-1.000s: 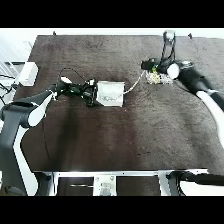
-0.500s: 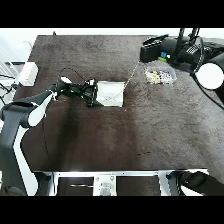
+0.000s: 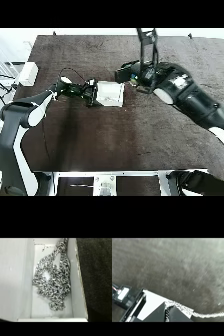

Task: Fold the box and place the chain.

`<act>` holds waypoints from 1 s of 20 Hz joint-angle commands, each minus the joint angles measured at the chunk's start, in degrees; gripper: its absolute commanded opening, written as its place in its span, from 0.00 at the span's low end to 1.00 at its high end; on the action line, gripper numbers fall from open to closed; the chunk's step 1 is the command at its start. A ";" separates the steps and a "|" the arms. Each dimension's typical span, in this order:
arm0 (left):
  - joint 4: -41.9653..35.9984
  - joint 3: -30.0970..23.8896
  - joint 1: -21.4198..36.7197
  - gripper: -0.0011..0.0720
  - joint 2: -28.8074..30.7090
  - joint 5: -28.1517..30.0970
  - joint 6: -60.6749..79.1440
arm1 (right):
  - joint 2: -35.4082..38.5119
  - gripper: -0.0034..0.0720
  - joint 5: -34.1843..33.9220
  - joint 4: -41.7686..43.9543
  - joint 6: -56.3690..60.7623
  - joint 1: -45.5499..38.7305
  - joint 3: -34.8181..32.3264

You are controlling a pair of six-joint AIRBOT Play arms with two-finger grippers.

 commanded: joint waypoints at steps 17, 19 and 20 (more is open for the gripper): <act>0.00 0.00 0.04 0.50 0.02 0.02 0.02 | -25.86 0.06 -16.50 3.67 11.58 1.86 -1.66; 0.00 0.00 0.04 0.50 0.02 0.02 0.02 | -24.46 0.33 -16.39 3.67 10.51 -0.20 -1.66; 0.00 0.00 0.04 0.50 0.02 0.02 0.02 | -23.06 0.69 -15.56 3.69 10.49 -1.22 -1.66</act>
